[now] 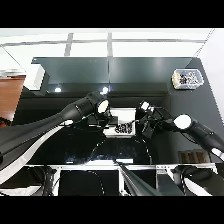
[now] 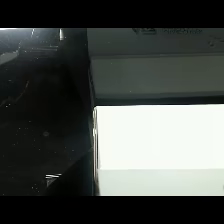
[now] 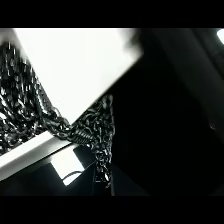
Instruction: Fold the box and place the chain.
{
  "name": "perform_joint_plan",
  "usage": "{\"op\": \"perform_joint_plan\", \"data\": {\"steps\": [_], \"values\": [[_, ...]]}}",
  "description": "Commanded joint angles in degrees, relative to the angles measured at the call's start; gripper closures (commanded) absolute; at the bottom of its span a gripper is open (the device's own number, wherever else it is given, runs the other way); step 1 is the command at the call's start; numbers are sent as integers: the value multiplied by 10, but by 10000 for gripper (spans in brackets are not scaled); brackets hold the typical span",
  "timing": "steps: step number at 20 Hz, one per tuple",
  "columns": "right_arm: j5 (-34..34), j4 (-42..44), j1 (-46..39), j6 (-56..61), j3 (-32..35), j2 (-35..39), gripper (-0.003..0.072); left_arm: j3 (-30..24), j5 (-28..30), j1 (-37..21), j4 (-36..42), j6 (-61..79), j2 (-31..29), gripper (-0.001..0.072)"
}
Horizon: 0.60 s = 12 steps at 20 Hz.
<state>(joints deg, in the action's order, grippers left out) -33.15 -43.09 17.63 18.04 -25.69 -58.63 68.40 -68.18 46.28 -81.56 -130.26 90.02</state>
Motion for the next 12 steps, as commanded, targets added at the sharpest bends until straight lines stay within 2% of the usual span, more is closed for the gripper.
{"op": "perform_joint_plan", "data": {"steps": [1, 5, 8, 10, 12], "values": [[-46, -87, -9, 179, -8, 88, 672, 1, 0, 0, 0, 0, 0, 678], [-165, -94, -38, 289, -77, 190, 673, 1, 0, 0, 0, 0, 0, 678], [-227, -77, -40, 330, -171, 217, 673, 1, 0, 0, 0, 0, 0, 678], [-246, -41, -40, 333, -224, 216, 672, 1, 0, 0, 0, 0, 0, 678], [-241, 24, -40, 332, -243, 216, 673, 1, 0, 0, 0, 0, 0, 678]]}}
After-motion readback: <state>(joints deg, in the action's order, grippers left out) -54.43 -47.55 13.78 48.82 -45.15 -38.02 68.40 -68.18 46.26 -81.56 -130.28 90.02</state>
